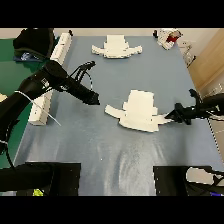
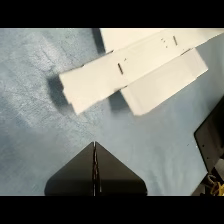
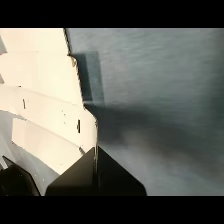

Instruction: Fold the box.

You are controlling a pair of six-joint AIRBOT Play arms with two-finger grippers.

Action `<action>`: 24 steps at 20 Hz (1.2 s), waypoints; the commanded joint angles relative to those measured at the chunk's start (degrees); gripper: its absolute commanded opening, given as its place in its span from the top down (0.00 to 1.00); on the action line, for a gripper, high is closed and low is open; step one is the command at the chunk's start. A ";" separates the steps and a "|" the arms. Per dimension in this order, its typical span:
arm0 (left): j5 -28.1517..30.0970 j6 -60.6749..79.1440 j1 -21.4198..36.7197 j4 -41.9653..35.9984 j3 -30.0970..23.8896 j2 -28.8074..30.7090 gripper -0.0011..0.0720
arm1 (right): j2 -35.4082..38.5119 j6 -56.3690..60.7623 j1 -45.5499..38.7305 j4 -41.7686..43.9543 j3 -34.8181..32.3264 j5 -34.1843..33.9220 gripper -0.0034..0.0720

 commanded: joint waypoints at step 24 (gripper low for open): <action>-11.50 4.48 10.01 -8.98 -10.01 -8.46 0.37 | 31.34 -0.35 36.30 4.66 -26.40 23.39 0.95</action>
